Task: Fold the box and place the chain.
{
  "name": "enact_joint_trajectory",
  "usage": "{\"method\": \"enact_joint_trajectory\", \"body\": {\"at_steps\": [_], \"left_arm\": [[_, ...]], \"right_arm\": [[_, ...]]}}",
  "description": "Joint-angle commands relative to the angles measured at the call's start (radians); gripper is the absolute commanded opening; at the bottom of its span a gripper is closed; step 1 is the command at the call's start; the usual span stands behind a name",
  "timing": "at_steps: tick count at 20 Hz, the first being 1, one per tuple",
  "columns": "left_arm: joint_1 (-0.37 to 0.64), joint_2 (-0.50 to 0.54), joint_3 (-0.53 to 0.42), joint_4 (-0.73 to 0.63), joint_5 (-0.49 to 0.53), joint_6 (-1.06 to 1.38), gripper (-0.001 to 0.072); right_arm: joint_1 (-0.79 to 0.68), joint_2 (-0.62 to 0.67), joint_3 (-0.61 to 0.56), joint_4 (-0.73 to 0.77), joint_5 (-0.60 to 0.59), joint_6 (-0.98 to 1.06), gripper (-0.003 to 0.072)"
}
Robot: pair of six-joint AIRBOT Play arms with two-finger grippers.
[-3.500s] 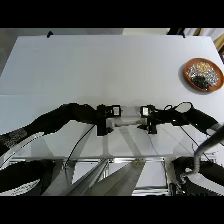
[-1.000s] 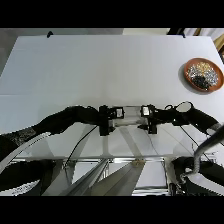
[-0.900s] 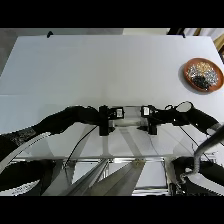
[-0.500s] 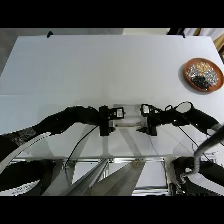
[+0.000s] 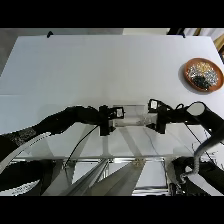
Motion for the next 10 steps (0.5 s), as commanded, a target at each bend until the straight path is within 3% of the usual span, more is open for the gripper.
{"method": "enact_joint_trajectory", "body": {"at_steps": [1, 2, 4, 5, 6, 7, 10], "left_arm": [[0.000, 0.000, 0.000, 0.001, 0.005, 0.003, 0.0211], [0.000, 0.000, 0.000, 0.001, 0.004, 0.003, 0.0211], [0.000, 0.000, 0.000, 0.001, 0.005, 0.003, 0.0211], [0.000, 0.000, 0.000, 0.001, 0.004, 0.003, 0.0211], [0.000, 0.000, 0.000, 0.001, 0.004, 0.003, 0.0211], [0.000, 0.000, 0.000, 0.001, 0.004, 0.003, 0.0211], [0.000, 0.000, 0.000, 0.001, 0.004, 0.003, 0.0211]], "right_arm": [[-0.058, 0.147, 0.000, -0.031, 0.056, 0.052, 0.0692], [-0.058, 0.187, 0.000, -0.014, 0.071, 0.052, 0.0683], [-0.058, 0.240, 0.000, 0.077, 0.087, 0.052, 0.0493], [-0.058, 0.244, 0.000, 0.153, 0.087, 0.052, 0.0356], [-0.051, 0.236, 0.000, 0.230, 0.085, 0.051, 0.0146], [-0.032, 0.220, 0.000, 0.303, 0.074, 0.048, 0.0013], [0.068, 0.126, 0.000, 0.380, -0.105, 0.047, 0.0014]]}}
